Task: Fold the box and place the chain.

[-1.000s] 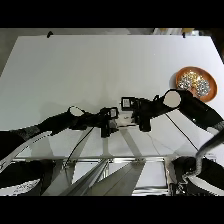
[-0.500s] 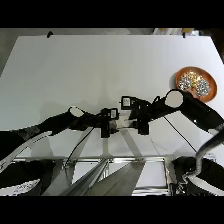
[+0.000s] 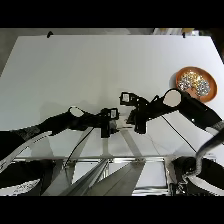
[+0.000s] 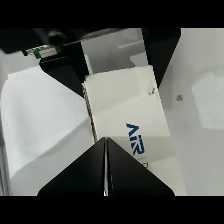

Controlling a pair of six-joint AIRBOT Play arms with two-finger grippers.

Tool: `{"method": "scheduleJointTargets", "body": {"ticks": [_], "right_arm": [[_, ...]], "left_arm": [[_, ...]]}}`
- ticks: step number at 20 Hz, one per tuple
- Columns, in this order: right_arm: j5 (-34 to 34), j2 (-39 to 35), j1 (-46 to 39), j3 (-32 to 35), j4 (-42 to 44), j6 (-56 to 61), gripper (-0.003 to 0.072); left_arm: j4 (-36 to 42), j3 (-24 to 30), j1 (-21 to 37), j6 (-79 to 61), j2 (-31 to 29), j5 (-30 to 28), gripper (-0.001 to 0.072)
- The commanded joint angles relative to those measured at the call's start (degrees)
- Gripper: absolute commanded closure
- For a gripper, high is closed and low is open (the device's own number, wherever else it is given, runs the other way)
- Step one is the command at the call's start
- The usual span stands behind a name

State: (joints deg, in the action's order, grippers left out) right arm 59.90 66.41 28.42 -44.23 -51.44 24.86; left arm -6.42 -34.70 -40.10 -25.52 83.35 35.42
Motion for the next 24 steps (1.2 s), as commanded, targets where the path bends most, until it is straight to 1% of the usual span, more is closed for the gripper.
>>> {"method": "scheduleJointTargets", "body": {"ticks": [1, 5, 10, 15, 18, 21, 24], "right_arm": [[1.4, 1.9, 0.0, 0.0, -1.5, 2.5, 0.0671], [2.2, 2.1, 0.0, 0.7, -2.5, 3.2, 0.0671], [-2.1, 2.1, 0.0, 2.3, -2.7, 3.7, 0.0671], [-4.1, 2.1, 0.0, 2.4, -2.8, 4.3, 0.0672], [-4.6, 2.1, 0.0, 2.4, -5.5, 9.2, 0.0672], [-5.1, 2.0, 0.0, 2.4, -9.6, 17.3, 0.0672], [-4.3, -1.6, 0.0, 2.3, -10.4, 19.8, 0.0672]], "left_arm": [[0.0, 0.0, 0.0, 0.0, 0.0, 0.0, 0.0340], [0.0, 0.0, 0.0, 0.0, 0.0, 0.0, 0.0340], [0.0, 0.0, 0.0, 0.0, 0.0, 0.0, 0.0340], [0.0, 0.0, 0.0, 0.0, 0.0, 0.0, 0.0340], [0.0, 0.0, 0.0, 0.0, 0.0, 0.0, 0.0340], [0.0, 0.0, 0.0, 0.0, 0.0, 0.0, 0.0340], [0.0, 0.0, 0.0, 0.0, 0.0, 0.0, 0.0340]]}}
